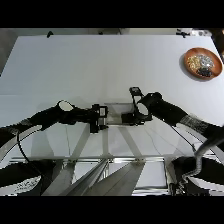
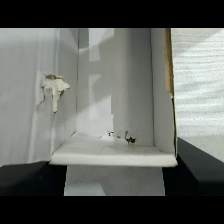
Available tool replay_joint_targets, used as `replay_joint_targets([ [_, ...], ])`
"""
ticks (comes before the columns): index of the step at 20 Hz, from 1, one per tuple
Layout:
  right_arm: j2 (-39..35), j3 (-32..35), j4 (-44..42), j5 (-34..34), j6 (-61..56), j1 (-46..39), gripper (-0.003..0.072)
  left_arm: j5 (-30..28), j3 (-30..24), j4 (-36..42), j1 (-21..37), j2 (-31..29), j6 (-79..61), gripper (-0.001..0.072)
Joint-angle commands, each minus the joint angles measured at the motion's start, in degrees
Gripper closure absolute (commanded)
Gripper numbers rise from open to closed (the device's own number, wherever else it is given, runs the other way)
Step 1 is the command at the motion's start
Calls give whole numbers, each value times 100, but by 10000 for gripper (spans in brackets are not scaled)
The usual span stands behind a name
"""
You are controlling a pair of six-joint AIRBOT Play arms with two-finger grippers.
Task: Fold the box and place the chain.
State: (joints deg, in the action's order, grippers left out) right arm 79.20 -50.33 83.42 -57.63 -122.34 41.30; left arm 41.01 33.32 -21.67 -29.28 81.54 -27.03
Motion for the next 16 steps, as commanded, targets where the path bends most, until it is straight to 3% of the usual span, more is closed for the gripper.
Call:
replay_joint_targets([
  [1, 11, -2, 44, 7, 2, 44, 529, -2, 2, 0, -2, -7, 0, 315],
  [4, 11, -2, 44, 9, 2, 44, 483, -2, 2, 0, -2, -4, 0, 315],
  [13, 197, -2, 83, 15, -22, 42, 492, -2, 2, 0, -2, -4, 2, 315],
  [16, 243, -2, 83, 15, -22, 42, 528, -4, 2, 0, -2, -4, 2, 315],
])
